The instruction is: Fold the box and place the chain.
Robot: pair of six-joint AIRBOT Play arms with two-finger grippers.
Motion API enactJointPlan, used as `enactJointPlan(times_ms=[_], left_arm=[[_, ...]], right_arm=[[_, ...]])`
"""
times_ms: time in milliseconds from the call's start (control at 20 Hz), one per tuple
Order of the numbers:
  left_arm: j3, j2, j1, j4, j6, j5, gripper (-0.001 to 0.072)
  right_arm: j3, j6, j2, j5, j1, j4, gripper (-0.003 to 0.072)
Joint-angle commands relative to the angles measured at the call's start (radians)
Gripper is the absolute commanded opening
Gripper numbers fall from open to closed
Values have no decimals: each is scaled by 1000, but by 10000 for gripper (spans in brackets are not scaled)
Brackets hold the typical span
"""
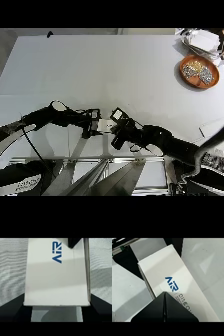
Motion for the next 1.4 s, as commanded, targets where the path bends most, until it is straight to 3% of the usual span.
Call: enactJointPlan(times_ms=[0,250,500,700,800,1100,1350], left_arm=[[1,1,1,1,1,0,273],[1,1,1,1,1,0,273],[1,1,1,1,1,0,273],[1,1,1,1,1,0,273],[1,1,1,1,1,0,273],[1,1,1,0,1,0,273],[1,1,1,0,1,1,272]], right_arm=[[10,0,47,14,0,-6,9],[84,16,205,141,-71,-19,12],[117,76,376,555,-373,-40,12],[116,186,414,913,-669,-246,12],[116,184,414,1036,-808,-339,12],[116,126,386,1094,-1138,-404,12],[115,122,319,1083,-1180,-331,12]])
